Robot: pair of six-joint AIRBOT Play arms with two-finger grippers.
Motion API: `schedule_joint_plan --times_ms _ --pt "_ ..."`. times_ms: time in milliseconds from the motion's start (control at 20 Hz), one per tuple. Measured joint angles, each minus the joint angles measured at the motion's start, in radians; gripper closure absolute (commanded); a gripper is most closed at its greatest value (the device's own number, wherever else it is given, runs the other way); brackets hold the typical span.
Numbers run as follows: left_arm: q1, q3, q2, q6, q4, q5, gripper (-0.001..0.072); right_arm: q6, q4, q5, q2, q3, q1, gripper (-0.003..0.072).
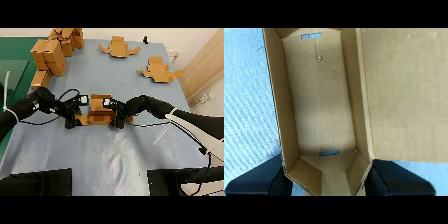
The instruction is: Fold the box.
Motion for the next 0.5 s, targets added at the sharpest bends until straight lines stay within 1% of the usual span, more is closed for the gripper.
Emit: schedule_joint_plan --times_ms 50,100,150,500 --pt "-0.016 0.0 -0.006 0.0 0.001 0.012 0.0253 0.0 0.0 0.0 0.0 0.0 0.0 0.0491" --pt "-0.031 0.0 -0.01 0.0 0.003 0.025 0.0386 0.0 0.0 0.0 0.0 0.0 0.0 0.0491" --pt "-0.042 0.0 -0.013 0.0 0.003 0.036 0.0426 0.0 0.0 0.0 0.0 0.0 0.0 0.0491" --pt "-0.08 0.0 -0.021 0.0 -0.024 0.087 0.0426 0.0 0.0 0.0 0.0 0.0 0.0 0.0491"
